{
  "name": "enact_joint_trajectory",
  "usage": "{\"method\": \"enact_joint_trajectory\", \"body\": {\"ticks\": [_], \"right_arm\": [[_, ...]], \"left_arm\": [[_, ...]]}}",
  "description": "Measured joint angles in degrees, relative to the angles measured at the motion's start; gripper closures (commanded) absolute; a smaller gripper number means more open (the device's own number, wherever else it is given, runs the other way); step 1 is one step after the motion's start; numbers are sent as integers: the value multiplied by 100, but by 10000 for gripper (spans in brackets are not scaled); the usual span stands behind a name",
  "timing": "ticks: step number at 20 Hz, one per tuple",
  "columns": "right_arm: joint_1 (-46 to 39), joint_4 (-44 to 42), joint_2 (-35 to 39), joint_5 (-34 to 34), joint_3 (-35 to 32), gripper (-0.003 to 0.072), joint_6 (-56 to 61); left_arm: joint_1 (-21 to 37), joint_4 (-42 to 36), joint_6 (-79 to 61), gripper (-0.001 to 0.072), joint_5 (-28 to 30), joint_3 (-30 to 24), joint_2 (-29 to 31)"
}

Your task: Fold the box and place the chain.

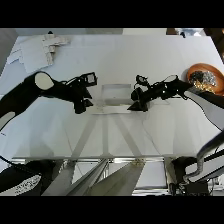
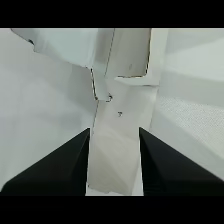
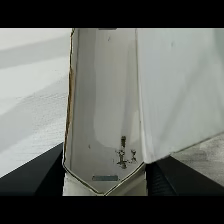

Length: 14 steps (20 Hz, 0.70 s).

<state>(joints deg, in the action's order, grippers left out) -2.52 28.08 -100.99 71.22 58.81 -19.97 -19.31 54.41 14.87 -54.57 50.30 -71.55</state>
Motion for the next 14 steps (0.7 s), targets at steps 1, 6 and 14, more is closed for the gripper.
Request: {"method": "enact_joint_trajectory", "body": {"ticks": [1,6,14], "right_arm": [[0,0,0,0,0,281,0],[0,0,0,0,0,281,0],[0,0,0,0,0,281,0]], "left_arm": [[66,-216,-291,188,177,-142,-46],[267,-1421,-2107,108,649,-426,-470],[315,-2280,-3246,195,664,-492,-1180]]}}
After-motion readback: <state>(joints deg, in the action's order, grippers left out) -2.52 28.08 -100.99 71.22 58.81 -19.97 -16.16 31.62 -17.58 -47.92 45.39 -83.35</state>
